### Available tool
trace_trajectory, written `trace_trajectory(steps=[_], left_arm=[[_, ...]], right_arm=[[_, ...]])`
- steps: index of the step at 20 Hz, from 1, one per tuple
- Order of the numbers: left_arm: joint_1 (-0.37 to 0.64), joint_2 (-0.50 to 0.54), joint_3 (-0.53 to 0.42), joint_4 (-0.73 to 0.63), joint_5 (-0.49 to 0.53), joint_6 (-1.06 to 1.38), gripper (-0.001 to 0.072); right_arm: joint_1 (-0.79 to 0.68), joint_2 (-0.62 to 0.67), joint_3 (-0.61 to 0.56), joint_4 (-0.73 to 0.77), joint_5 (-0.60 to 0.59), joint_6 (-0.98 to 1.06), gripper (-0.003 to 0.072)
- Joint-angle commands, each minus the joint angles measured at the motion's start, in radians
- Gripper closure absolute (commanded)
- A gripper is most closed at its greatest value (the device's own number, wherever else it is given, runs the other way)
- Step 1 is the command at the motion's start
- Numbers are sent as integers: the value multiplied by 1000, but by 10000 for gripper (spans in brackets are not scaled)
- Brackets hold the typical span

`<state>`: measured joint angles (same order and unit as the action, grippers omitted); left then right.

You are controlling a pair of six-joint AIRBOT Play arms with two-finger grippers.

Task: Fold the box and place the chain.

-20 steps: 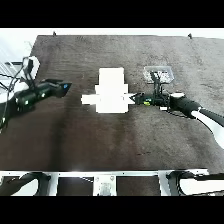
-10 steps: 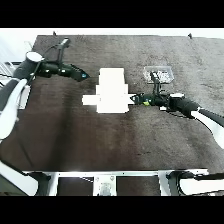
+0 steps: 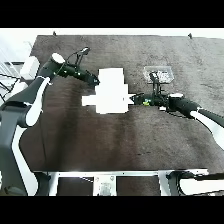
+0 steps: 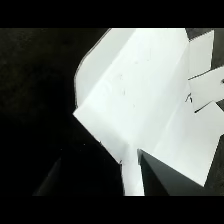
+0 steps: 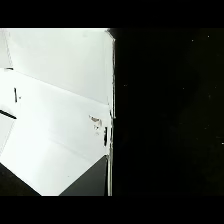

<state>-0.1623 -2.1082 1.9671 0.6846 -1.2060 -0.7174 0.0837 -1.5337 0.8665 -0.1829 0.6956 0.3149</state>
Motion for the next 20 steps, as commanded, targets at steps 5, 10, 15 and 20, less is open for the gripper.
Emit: trace_trajectory(steps=[5, 10, 15, 20], left_arm=[[-5, -72, 40, -47, -78, 27, 177], [-5, -90, 40, -111, -121, 66, 181], [-5, -96, 40, -146, -143, 100, 297], [-5, -117, 40, -169, -197, 122, 364]], right_arm=[[1, -1, 0, 0, 1, 1, 669], [1, -1, 0, 0, 0, 1, 669], [1, -1, 0, 0, 0, -3, 669], [1, -1, 0, 0, 0, -3, 669]])
